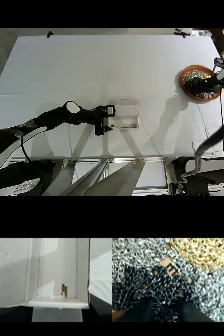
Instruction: Fold the box and place the chain.
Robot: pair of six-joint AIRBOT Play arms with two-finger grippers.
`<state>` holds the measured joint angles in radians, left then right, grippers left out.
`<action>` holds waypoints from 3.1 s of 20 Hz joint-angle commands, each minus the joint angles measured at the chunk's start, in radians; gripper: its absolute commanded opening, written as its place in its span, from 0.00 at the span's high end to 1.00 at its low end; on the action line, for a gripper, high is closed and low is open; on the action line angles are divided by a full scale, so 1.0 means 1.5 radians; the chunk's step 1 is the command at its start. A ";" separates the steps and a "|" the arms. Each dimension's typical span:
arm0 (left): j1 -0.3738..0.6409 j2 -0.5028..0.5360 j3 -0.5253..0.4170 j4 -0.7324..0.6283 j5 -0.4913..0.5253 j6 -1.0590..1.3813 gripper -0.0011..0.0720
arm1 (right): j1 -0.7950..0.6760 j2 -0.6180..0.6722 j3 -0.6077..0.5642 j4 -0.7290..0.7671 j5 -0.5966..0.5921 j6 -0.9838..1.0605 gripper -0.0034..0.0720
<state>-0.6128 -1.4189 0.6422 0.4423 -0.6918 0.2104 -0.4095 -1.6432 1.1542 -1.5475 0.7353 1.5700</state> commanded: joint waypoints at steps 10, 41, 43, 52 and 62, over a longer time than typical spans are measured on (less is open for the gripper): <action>0.000 0.000 0.000 0.000 0.000 -0.001 0.48 | 0.000 0.130 0.001 0.005 0.020 -0.031 0.94; 0.000 0.000 0.000 0.000 0.000 -0.001 0.48 | 0.116 0.745 -0.165 0.390 0.422 -0.144 0.94; 0.000 0.000 0.000 0.000 0.000 -0.001 0.48 | 0.172 0.755 -0.219 0.389 0.388 -0.124 0.94; 0.000 0.000 0.000 0.000 0.000 -0.001 0.48 | 0.472 0.754 -0.393 0.388 0.161 -0.021 0.94; 0.000 0.000 0.000 0.000 0.000 -0.001 0.48 | 0.678 0.629 -0.403 0.386 -0.055 0.003 0.94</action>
<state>-0.6128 -1.4189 0.6422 0.4416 -0.6926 0.2092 0.5365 -0.6300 0.5526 -0.9661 0.7624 1.5566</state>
